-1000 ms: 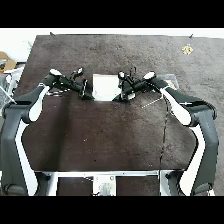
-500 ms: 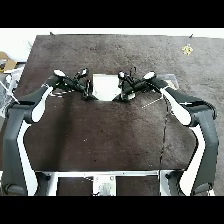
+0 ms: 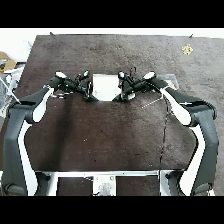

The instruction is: Fold the box and place the chain.

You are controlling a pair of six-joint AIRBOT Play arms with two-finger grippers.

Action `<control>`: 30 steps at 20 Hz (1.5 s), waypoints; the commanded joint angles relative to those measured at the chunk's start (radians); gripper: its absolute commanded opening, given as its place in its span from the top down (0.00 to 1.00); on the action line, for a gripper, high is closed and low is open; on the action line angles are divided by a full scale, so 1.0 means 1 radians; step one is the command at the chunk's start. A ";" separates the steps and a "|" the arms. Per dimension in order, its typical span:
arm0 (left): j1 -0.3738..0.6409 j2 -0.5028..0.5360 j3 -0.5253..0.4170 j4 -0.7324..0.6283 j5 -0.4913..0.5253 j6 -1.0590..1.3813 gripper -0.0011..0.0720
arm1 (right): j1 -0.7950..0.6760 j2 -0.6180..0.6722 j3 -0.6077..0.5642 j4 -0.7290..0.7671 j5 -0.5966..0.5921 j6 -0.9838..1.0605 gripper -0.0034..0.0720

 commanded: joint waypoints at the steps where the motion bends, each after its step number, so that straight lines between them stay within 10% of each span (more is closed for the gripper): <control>1: 0.000 0.000 -0.001 0.006 0.005 0.000 0.02 | 0.000 0.000 0.000 0.000 0.000 0.000 0.37; 9: 0.000 0.000 -0.001 0.047 -0.003 -0.003 0.26 | 0.000 0.000 0.000 0.000 0.000 0.000 0.37; 11: 0.000 0.000 -0.001 0.058 -0.007 -0.003 0.51 | 0.000 0.000 0.000 0.000 0.000 0.000 0.37; 30: 0.000 0.000 -0.001 0.053 -0.007 -0.018 0.50 | 0.000 0.000 0.000 0.000 0.000 0.000 0.37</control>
